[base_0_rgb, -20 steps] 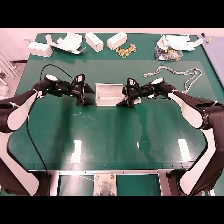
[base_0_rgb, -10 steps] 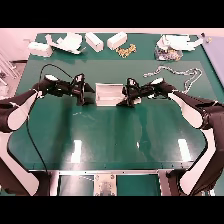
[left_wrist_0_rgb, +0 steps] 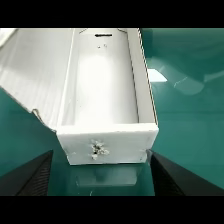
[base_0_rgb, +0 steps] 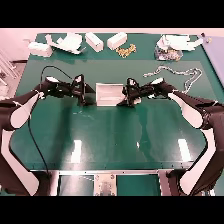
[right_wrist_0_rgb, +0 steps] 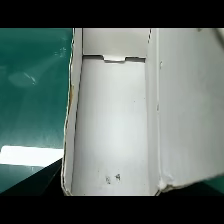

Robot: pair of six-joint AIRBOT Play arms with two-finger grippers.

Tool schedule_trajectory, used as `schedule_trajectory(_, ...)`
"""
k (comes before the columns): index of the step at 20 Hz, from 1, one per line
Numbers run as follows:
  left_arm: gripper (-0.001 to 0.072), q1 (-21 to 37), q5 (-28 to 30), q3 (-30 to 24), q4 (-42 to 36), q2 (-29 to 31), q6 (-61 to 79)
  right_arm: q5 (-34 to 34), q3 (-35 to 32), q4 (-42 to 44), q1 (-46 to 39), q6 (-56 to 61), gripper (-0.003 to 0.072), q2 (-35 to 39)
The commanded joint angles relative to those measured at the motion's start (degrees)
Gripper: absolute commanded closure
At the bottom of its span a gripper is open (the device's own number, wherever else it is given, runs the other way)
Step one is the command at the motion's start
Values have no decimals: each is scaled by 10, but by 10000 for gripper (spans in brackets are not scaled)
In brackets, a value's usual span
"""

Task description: Fold the box and place the chain.

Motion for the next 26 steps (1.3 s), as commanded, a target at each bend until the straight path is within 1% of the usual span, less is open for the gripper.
schedule_trajectory(1,-11,0,-4,0,-10,-5,3,0,0,1,0,0,195,0)
schedule_trajectory(10,-11,-3,-12,0,-10,-5,2,0,0,1,0,0,195,0)
schedule_trajectory(13,-8,-4,-11,0,-9,-17,1,0,0,1,0,0,195,0)
schedule_trajectory(15,-7,-7,-10,0,-27,-24,3,0,0,1,0,0,195,0)
schedule_trajectory(19,-7,-20,-3,9,-33,-30,2,0,0,1,0,0,195,0)
schedule_trajectory(22,-5,-21,7,9,-30,-29,-30,0,0,1,0,0,195,0)
schedule_trajectory(26,-5,-21,-2,9,0,-29,-78,0,0,1,0,0,195,0)
